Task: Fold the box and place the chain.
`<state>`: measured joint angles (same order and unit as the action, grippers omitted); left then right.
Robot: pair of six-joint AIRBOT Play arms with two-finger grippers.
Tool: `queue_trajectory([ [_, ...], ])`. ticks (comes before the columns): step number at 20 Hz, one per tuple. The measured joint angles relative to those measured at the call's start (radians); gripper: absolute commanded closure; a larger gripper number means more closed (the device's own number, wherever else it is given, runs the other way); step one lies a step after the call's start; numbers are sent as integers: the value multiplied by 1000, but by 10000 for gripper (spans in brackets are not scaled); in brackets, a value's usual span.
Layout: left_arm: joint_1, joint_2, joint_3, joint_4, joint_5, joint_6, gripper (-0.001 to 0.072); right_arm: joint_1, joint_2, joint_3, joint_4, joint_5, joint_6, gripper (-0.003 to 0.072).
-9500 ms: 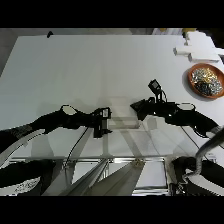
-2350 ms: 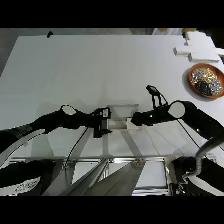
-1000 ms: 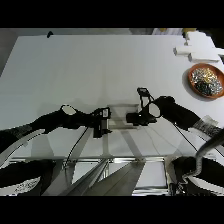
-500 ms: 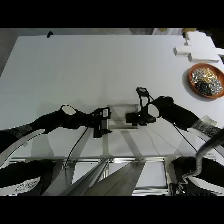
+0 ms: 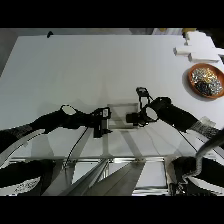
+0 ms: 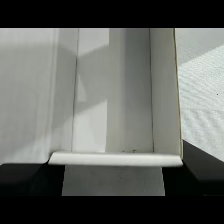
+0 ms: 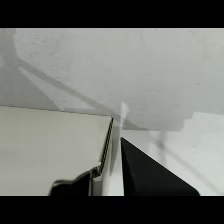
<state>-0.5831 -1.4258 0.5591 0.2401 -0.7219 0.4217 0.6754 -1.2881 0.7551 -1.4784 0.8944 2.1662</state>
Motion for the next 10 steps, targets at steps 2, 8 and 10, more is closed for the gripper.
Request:
queue_trajectory([
  [2, 0, 0, 0, 0, 0, 0, 573, 3, 0, 1, -6, 11, 15, 446],
  [8, 0, 0, 0, 0, 0, 0, 573, 6, -21, 46, -11, 59, 48, 447],
  [10, 0, 0, 0, 0, 0, 0, 573, 13, -40, 56, -11, 74, 53, 447],
])
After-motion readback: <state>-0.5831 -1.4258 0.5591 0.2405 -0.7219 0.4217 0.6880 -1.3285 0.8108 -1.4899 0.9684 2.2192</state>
